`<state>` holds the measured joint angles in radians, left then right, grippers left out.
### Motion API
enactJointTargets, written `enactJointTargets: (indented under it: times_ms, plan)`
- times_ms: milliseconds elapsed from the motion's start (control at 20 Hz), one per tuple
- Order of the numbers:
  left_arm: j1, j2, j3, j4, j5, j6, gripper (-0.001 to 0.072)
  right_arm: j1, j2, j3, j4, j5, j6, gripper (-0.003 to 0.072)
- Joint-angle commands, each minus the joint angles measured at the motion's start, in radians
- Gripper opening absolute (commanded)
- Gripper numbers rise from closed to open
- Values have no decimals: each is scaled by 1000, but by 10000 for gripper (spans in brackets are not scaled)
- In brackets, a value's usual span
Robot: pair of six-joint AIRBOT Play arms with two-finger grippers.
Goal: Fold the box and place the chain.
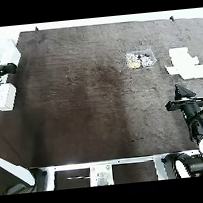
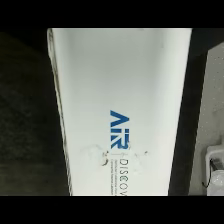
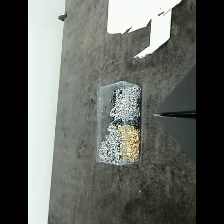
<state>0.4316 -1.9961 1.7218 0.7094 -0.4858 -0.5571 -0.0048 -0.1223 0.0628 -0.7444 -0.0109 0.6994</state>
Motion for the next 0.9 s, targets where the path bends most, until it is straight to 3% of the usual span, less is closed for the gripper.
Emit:
enactJointTargets:
  times_ms: [0,500,600,700,750,850]
  plan:
    - [2,-60,42,42,5,-11,16,0,0,-5,0,0,0,0]
    - [2,-121,53,45,53,-47,23,0,0,-7,0,0,0,0]
    - [2,-121,53,46,66,-46,597,0,0,-7,1,1,0,0]
    - [2,-121,53,46,66,-44,626,0,0,-7,1,1,0,0]
    - [2,-121,53,46,63,-44,703,0,0,-7,1,0,0,0]
    - [2,-120,53,47,66,-44,720,0,0,-7,1,1,0,1]
